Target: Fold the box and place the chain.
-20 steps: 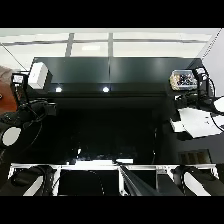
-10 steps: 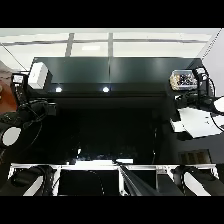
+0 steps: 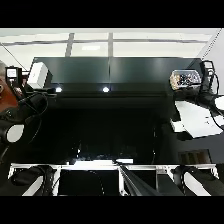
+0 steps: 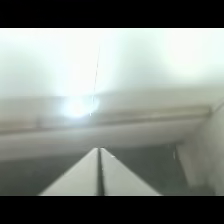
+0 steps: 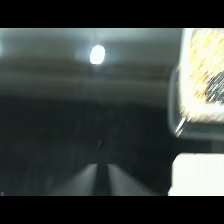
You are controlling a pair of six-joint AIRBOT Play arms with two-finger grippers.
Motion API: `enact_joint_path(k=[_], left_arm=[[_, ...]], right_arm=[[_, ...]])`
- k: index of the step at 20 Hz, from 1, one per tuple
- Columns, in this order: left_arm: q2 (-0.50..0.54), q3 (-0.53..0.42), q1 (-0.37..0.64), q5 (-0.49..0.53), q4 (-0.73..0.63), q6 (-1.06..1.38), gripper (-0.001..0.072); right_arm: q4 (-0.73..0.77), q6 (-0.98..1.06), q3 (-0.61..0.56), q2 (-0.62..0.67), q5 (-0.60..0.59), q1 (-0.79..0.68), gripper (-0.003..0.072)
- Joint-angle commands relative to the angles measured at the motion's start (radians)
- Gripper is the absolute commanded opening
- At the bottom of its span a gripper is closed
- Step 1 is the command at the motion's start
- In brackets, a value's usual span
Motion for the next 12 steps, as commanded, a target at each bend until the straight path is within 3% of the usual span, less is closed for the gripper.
enact_joint_path(k=[1, 3, 7, 9, 12], left_arm=[[-0.098, 0.002, -0.002, 0.168, -0.018, 0.000, 0.0712], [-0.165, 0.046, -0.002, 0.055, -0.021, -0.002, 0.0714], [-0.225, 0.183, 0.000, -0.296, 0.049, 0.001, 0.0714], [-0.228, 0.200, 0.000, -0.359, 0.060, 0.000, 0.0714], [-0.229, 0.200, 0.000, -0.373, 0.058, -0.002, 0.0714]], right_arm=[[0.029, 0.003, 0.000, -0.042, -0.195, -0.003, 0.0700], [-0.056, 0.074, 0.047, -0.069, -0.145, -0.055, 0.0698], [-0.471, 0.470, 0.307, -0.145, 0.041, -0.393, 0.0696], [-0.493, 0.571, 0.410, -0.211, 0.143, -0.603, 0.0697], [-0.443, 0.593, 0.476, -0.301, 0.275, -0.814, 0.0696]])
